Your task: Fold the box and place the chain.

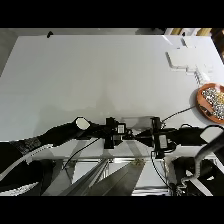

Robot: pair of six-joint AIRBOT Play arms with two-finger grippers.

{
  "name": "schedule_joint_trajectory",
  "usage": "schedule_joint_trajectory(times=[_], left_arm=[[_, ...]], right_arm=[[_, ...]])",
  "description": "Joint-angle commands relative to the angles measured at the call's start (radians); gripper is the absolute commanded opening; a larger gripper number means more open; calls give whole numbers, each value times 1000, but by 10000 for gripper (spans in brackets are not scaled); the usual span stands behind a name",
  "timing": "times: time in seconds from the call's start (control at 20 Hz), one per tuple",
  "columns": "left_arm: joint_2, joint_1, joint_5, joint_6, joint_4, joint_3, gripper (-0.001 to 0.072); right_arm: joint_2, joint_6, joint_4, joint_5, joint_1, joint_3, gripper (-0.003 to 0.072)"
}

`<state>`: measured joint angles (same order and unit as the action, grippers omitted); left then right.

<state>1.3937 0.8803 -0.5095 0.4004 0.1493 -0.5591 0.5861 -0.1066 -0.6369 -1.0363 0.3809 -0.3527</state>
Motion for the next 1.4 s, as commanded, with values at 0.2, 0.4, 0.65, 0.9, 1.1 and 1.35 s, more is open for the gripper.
schedule_joint_trajectory(times=[0.2,0.4,0.65,0.9,1.1,1.35], left_arm=[[-1,0,0,0,0,0,207],[-1,0,0,0,0,0,207],[-1,0,0,0,0,0,207],[-1,0,0,0,0,0,207],[-1,0,0,0,0,0,207],[-1,0,0,0,0,0,207]], right_arm=[[58,51,-174,41,42,-59,249],[-6,164,-400,-165,-109,-142,221],[-4,162,-492,-269,-319,-137,104],[94,150,-480,-193,-369,-102,218],[201,64,-476,-137,-307,-74,259],[300,-25,-430,-39,-274,-58,251]])
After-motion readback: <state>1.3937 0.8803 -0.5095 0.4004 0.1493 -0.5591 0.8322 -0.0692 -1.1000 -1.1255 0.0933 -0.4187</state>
